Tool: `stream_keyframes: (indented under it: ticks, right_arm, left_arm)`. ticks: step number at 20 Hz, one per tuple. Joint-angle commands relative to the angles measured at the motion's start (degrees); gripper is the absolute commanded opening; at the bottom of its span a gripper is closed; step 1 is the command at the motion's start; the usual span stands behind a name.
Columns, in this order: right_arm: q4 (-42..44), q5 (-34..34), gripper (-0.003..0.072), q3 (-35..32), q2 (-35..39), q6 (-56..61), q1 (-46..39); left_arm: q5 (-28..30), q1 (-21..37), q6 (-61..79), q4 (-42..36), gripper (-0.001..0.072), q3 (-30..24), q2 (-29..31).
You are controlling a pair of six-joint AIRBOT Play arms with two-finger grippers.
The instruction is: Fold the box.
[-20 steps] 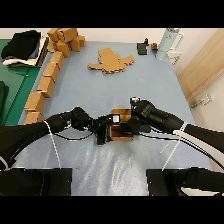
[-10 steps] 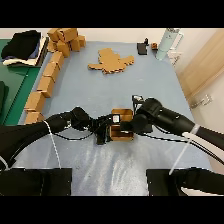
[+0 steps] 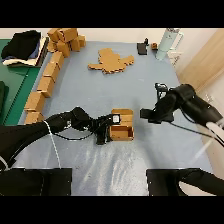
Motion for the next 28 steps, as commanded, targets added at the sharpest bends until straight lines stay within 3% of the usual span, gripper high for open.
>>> stream_keyframes:
  ticks: [1,3,4,6,10,13,17,22,26,28]
  right_arm:
    - [31.0,7.6,0.0005,1.0,-10.7,-32.2,-15.8]
    - [52.0,2.3,0.0005,3.4,-19.2,-49.7,-20.0]
    - [57.7,-2.3,0.0005,5.2,-22.6,-55.1,-20.3]
    - [61.8,-10.8,0.0005,9.0,-26.9,-60.7,-18.6]
    - [59.9,-7.0,0.0004,6.6,-22.5,-67.0,-12.9]
    - [56.1,-3.5,0.0004,-1.0,-13.2,-69.7,-8.4]
    - [46.4,10.6,0.0004,-11.9,2.0,-69.8,-1.2]
    - [34.3,24.2,0.0004,-18.9,12.7,-67.8,8.2]
    - [18.8,37.3,0.0004,-26.3,21.8,-64.3,18.7]
    - [11.0,40.2,0.0005,-29.2,26.2,-64.3,23.3]
  left_arm:
    - [0.0,0.0,0.0,0.0,0.0552,0.0,0.0]
    - [0.0,0.0,0.0,0.0,0.0552,0.0,0.0]
    - [0.0,0.0,0.0,0.0,0.0552,0.0,0.0]
    - [0.0,0.0,0.0,0.0,0.0552,0.0,0.0]
    - [0.0,0.0,0.0,0.0,0.0552,0.0,0.0]
    - [0.0,0.0,0.0,0.0,0.0552,0.0,0.0]
    - [0.0,0.0,0.0,0.0,0.0552,0.0,0.0]
    - [0.0,0.0,0.0,0.0,0.0552,0.0,0.0]
    - [0.0,0.0,0.0,0.0,0.0552,0.0,0.0]
    - [0.0,0.0,0.0,0.0,0.0552,0.0,0.0]
